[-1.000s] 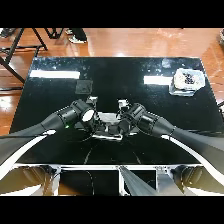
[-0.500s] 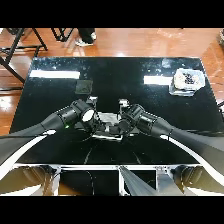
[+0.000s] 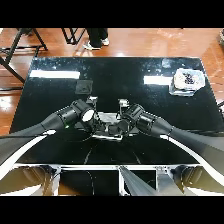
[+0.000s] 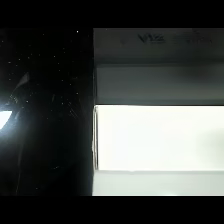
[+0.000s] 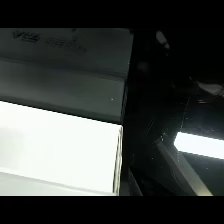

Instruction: Fold the box and place the chain.

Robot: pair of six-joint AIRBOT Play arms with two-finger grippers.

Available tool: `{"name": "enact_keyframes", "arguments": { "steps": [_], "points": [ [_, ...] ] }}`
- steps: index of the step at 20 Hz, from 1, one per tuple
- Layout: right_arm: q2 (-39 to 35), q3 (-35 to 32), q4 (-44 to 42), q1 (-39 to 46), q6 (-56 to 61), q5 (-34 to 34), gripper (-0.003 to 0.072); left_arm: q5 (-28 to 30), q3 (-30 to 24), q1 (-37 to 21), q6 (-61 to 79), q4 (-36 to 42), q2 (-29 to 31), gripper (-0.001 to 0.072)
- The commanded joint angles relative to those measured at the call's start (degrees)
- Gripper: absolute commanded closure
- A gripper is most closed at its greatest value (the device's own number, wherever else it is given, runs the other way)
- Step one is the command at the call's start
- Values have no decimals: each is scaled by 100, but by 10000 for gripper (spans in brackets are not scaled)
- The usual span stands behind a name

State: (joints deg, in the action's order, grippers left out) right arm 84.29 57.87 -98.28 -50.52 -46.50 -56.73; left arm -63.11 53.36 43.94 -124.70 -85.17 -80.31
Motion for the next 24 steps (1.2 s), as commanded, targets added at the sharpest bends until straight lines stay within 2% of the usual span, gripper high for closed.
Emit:
{"name": "enact_keyframes", "arguments": {
  "steps": [1, 3, 4, 5, 8, 9, 18, 19, 20, 21, 24],
  "points": [
    [-11, -4, -26, -7, 2, -15, 334, 0, 2, -2, -2, 0, -2, 688],
    [-20, -4, -26, -7, 2, -52, 334, 0, 2, -2, -2, 0, -2, 688],
    [-20, -4, -24, -7, -4, -76, 435, -2, 2, -2, -2, 2, -2, 688],
    [-20, -4, -26, -7, -48, -74, 570, -2, 2, -2, 0, 2, -2, 688],
    [-22, -4, -24, -7, -48, -72, 582, -2, 2, -2, 0, 0, -2, 688],
    [-22, -4, -26, -7, -107, -72, 668, 2, 2, -2, -2, -2, -2, 688],
    [-125, -4, -20, -15, -181, 26, 660, 11, 2, -2, 0, -4, -2, 688],
    [-219, -4, -2, -15, -179, 96, 609, 9, 2, -2, -2, -2, -2, 688],
    [-319, -4, 4, -11, -175, 103, 266, 11, 2, -2, -2, -2, -2, 688],
    [-396, -4, 24, 20, -175, 61, 192, 11, 2, -2, -2, -2, -2, 688],
    [-608, -4, 195, 17, -181, -192, 196, 7, 2, -2, -2, -2, -2, 688]
  ]
}}
